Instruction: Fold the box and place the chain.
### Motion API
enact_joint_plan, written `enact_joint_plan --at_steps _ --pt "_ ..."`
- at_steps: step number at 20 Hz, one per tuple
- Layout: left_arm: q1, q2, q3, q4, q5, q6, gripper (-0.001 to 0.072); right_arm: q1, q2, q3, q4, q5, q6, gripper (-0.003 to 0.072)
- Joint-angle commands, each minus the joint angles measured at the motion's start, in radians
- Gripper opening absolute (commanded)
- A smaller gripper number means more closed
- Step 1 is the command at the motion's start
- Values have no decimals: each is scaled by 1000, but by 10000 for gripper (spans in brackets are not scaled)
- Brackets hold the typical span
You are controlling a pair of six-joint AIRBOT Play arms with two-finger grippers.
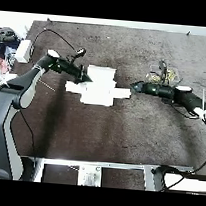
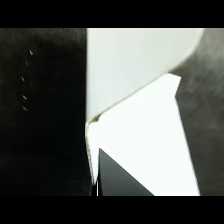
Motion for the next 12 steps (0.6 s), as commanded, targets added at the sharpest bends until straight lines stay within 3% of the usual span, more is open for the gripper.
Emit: enact_joint_plan --at_steps 1,12 --pt "0 0 0 -27 60 225 10 -40 24 1 -5 0 1 287" --pt "14 -2 -106 -58 126 383 11 -37 24 0 -32 1 -56 287"
